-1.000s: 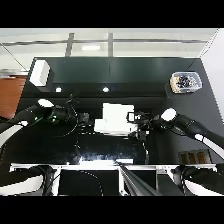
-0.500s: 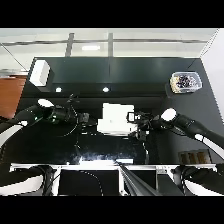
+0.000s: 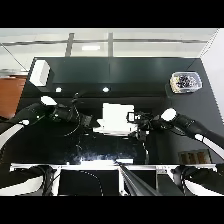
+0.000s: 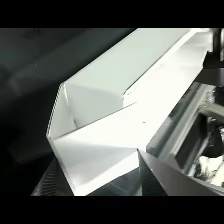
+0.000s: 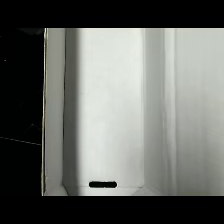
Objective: Fold the box and place the chain.
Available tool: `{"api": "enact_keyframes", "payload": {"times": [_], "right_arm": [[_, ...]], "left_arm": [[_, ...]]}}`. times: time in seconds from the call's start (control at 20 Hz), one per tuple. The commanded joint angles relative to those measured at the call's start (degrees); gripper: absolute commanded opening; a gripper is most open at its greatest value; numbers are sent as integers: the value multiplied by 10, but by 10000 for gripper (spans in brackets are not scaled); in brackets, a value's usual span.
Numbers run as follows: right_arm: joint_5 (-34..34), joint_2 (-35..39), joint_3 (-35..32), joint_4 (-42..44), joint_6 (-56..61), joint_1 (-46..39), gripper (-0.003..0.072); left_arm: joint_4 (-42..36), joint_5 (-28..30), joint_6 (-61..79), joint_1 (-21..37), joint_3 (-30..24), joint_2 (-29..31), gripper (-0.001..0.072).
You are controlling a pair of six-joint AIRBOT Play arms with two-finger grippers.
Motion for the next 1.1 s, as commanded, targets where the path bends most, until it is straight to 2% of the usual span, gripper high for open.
{"api": "enact_keyframes", "payload": {"times": [0.0,0.2,0.45,0.65,0.85,0.95,1.05], "right_arm": [[0,0,0,0,0,0,235],[0,0,0,0,0,0,235],[0,0,0,0,0,0,235],[0,0,0,0,0,0,235],[0,0,0,0,0,0,235],[0,0,0,0,0,0,235],[0,0,0,0,0,0,235]], "left_arm": [[17,21,-19,-33,31,1,567],[47,16,-54,-44,60,1,567],[50,6,-82,-44,63,1,561],[69,13,-125,-45,63,1,560],[75,40,-152,-75,65,1,552],[102,50,-183,-97,77,2,552],[165,56,-230,-120,100,2,552]]}}
